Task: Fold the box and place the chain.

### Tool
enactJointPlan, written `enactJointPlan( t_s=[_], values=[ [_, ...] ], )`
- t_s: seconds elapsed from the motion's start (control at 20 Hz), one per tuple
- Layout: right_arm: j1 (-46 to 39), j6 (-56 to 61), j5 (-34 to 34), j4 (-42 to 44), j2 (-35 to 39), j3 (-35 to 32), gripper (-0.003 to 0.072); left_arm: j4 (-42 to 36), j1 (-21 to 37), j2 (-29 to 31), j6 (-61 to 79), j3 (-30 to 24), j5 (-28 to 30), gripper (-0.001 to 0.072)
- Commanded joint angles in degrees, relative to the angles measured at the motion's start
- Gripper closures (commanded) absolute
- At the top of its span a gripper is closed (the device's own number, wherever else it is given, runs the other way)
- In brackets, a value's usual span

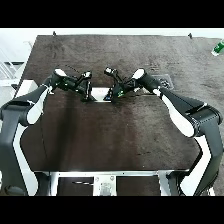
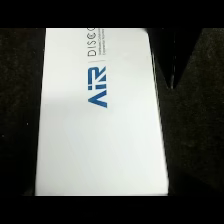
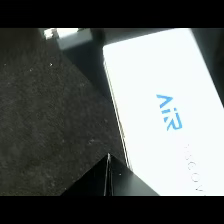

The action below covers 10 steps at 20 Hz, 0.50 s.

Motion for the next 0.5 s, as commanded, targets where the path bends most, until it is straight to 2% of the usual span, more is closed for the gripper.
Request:
enactJointPlan(
  t_s=[0.0,0.2,0.45],
  values=[
    [0.4,2.1,0.1,-3.4,-0.7,0.2,0.0676,0.0,0.0,0.0,0.0,0.0,-0.3,0.02],
    [-1.0,-6.1,2.7,9.8,2.0,1.6,0.0677,0.0,0.0,0.0,0.0,0.0,-0.3,0.02],
    [-1.9,-7.7,0.6,12.9,3.6,1.5,0.0677,0.0,0.0,0.0,0.0,0.0,-0.3,0.02]
  ],
)
